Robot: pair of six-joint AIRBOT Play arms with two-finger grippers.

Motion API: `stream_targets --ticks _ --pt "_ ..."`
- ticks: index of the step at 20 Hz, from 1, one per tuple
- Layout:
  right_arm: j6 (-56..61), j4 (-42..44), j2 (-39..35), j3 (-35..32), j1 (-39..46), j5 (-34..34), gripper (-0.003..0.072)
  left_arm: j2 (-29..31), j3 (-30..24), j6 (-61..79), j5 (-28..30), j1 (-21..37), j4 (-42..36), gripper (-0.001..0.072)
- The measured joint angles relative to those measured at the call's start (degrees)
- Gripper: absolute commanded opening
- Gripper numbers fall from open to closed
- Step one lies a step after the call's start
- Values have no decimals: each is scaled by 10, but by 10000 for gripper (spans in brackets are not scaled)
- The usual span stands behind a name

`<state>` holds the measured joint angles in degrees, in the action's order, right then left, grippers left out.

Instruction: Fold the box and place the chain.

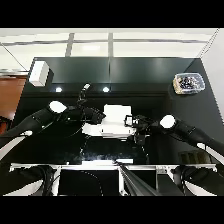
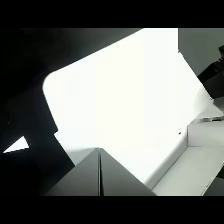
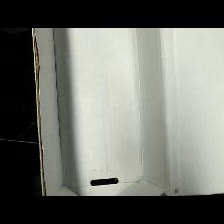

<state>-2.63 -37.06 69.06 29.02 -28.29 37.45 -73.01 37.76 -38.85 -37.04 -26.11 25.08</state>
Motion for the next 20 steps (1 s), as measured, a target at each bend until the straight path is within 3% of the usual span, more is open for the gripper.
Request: stream_targets --ticks 12,16,20 --pt "-1 0 0 0 0 3 491 -19 12 0 -57 -6 69 25" --pt "1 2 0 0 0 -1 491 28 31 1 -125 40 111 25" --pt "0 1 0 0 0 -1 491 106 31 44 -258 85 148 26"
